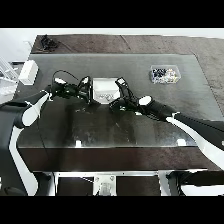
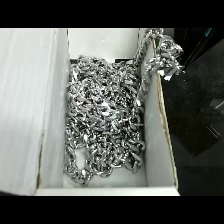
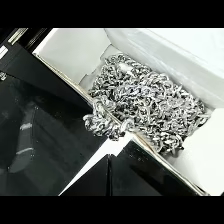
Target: Fold the box and place the chain.
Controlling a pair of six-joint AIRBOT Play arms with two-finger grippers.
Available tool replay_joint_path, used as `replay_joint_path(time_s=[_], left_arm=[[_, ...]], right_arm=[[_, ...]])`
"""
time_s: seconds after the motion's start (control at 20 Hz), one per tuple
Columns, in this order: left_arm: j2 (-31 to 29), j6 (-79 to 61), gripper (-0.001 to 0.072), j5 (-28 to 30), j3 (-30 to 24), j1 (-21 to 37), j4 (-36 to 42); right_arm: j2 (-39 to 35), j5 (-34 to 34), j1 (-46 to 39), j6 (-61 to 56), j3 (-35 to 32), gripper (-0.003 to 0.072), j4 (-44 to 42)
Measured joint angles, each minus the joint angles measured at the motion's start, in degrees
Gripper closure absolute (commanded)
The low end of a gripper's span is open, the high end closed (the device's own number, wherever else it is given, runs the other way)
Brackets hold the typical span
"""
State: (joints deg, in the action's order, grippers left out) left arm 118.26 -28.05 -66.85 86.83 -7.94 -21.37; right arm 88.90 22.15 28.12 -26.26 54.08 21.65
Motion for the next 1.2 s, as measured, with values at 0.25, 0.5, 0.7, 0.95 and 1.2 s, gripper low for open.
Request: replay_joint_path(time_s=[0.25,0.5,0.7,0.95,1.2], left_arm=[[0.0,0.0,0.0354,0.0,0.0,0.0,0.0],[0.0,0.0,0.0354,0.02,0.0,0.0,0.02],[0.0,0.0,0.0354,0.02,0.0,0.0,0.02],[0.0,0.0,0.0354,0.02,0.0,0.0,0.02],[0.0,0.0,0.0354,0.02,0.0,0.0,0.0]], right_arm=[[0.59,-0.13,0.0,3.26,0.31,0.0677,-3.39],[0.7,0.2,0.02,7.39,2.8,0.0676,-7.67],[-0.96,4.17,0.0,8.11,5.49,0.0677,-8.87],[-4.35,3.3,-0.83,8.9,7.58,0.0677,-9.09],[-5.38,9.01,-4.98,9.16,14.8,0.0678,-7.04]])
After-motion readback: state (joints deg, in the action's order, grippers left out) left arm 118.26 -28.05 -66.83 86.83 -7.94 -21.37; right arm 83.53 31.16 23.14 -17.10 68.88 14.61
